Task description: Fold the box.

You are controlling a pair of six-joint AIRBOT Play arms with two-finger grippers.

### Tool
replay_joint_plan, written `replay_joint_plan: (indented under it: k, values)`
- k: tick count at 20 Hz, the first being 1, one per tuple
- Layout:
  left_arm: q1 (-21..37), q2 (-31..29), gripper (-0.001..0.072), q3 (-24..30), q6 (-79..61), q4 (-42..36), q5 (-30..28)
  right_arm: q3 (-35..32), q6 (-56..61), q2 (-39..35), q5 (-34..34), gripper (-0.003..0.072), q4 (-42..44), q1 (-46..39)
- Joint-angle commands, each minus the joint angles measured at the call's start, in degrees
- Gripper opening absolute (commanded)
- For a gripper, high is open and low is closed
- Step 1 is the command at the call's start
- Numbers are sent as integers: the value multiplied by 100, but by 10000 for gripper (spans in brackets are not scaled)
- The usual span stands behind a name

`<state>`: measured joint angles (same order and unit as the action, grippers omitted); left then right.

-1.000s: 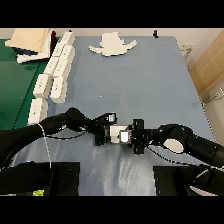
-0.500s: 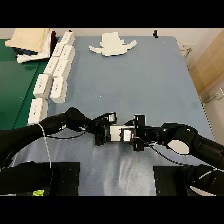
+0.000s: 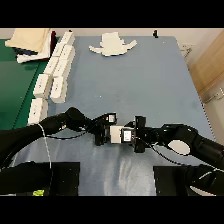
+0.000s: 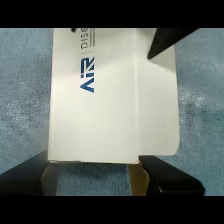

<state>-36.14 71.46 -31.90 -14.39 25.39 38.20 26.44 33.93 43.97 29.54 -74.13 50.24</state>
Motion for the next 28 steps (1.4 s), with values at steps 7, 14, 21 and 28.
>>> replay_joint_plan:
  k: [7, 14, 21, 28]
  values:
    - [4, -2, 452, 0, 11, -9, -13, -2, 2, 332, 114, 615, 9, 9]
    - [4, -2, 452, 0, 11, -9, -11, 31, 9, 304, -306, 585, -557, 7]
    - [4, -2, 452, 0, 11, -9, -13, 81, 11, 275, -308, 584, -564, 7]
    - [4, -2, 452, 0, 11, -9, -11, 87, 13, 46, -302, 585, -669, 2]
